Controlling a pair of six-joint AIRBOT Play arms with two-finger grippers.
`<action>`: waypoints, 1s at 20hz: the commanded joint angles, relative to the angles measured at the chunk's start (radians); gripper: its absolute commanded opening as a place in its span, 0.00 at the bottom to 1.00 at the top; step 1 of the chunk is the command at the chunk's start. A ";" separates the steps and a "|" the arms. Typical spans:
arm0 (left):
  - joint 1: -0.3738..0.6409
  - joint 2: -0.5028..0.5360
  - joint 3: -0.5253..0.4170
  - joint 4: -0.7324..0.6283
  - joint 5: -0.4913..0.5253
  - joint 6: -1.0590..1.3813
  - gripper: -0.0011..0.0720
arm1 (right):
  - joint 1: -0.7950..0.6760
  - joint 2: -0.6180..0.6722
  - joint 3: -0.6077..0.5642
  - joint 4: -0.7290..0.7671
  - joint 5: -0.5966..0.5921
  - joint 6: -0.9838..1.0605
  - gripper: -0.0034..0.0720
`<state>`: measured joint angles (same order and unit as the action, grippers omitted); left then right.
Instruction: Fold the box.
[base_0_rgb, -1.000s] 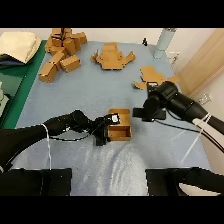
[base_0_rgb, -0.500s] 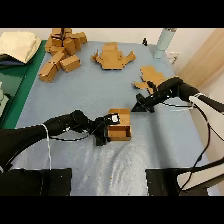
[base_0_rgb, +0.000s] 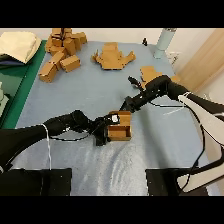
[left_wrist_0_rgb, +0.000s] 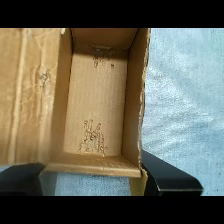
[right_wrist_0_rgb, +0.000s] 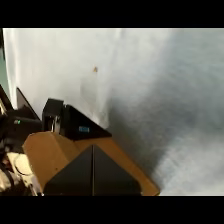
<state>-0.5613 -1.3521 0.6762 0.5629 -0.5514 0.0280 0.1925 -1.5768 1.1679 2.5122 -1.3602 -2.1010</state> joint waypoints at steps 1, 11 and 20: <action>0.001 0.000 0.000 0.000 0.000 0.000 0.74 | 0.054 0.127 -0.068 -0.078 0.003 -0.046 0.05; 0.001 0.000 0.000 0.000 0.000 0.000 0.74 | 0.193 0.418 -0.371 -0.336 0.356 -0.093 0.05; 0.001 0.000 0.000 0.000 0.000 0.000 0.74 | 0.395 0.580 -0.496 -0.494 0.611 -0.105 0.05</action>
<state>-0.5613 -1.3521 0.6762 0.5629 -0.5514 0.0284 0.5354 -1.0500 0.6930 2.0892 -0.8211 -2.2047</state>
